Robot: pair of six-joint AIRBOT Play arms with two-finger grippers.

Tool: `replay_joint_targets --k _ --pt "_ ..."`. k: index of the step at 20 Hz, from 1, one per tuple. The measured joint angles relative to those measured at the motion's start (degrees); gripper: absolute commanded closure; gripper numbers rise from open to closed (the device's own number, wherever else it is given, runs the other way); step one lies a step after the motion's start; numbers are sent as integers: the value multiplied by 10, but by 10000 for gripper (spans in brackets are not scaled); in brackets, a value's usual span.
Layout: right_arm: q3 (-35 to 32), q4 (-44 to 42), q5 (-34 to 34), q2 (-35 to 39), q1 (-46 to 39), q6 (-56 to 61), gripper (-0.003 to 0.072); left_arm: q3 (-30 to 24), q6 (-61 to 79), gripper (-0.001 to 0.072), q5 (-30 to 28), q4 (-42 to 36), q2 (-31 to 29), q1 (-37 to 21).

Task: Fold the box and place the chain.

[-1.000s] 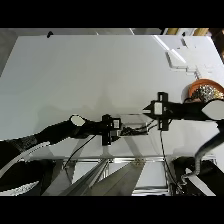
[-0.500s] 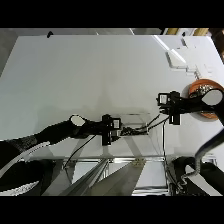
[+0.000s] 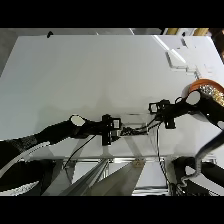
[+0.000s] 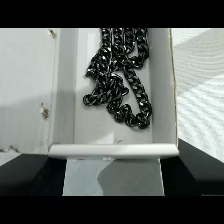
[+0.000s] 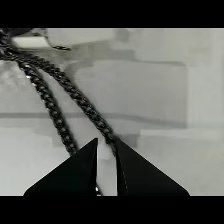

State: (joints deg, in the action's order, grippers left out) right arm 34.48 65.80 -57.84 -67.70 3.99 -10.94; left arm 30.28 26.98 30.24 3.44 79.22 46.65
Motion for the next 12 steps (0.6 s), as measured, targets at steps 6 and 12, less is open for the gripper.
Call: replay_joint_targets --k 6,12 --pt "-17 0 39 -7 10 -13 579 0 0 436 0 0 0 0" --pt "-20 -1 50 -5 11 -16 668 0 0 436 0 0 0 0"
